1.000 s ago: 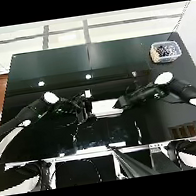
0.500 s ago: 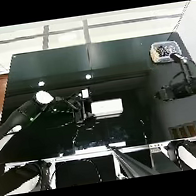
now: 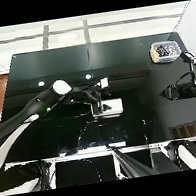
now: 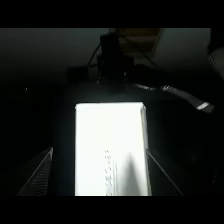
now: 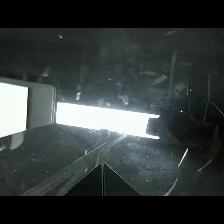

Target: Fold the box and place the chain.

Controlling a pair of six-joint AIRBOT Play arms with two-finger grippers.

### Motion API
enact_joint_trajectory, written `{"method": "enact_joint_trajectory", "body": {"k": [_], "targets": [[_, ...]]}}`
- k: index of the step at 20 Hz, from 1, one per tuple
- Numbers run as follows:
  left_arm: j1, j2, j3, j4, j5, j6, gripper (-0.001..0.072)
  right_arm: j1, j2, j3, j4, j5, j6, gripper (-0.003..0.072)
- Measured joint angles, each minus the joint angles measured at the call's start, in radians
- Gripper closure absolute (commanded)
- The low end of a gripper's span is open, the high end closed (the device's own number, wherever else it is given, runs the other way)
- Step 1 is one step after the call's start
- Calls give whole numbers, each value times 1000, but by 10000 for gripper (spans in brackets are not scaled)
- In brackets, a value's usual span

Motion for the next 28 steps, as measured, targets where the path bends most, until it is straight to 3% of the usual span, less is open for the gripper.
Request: {"method": "enact_joint_trajectory", "body": {"k": [5,14,21,22,23,24,25,28], "targets": [[-16,-100,59,0,-20,-103,-1,-2,2,-2,2,-13,-7,675],[-21,-125,74,69,-131,-137,-1,-2,2,-2,2,-47,-18,675],[-53,-126,74,204,-84,-126,0,-2,2,-2,2,-52,-19,676],[-58,-128,74,212,-71,-126,41,-2,2,-2,2,-53,-19,675],[-62,-130,74,222,-60,-126,185,-2,2,-2,2,-54,-19,675],[-66,-130,74,231,-52,-127,373,-2,2,-2,3,-55,-19,675],[-71,-129,78,250,-45,-149,435,-2,2,-2,3,-58,-19,675],[-66,-116,126,415,-14,-373,433,-2,2,-2,3,-71,-19,675]]}}
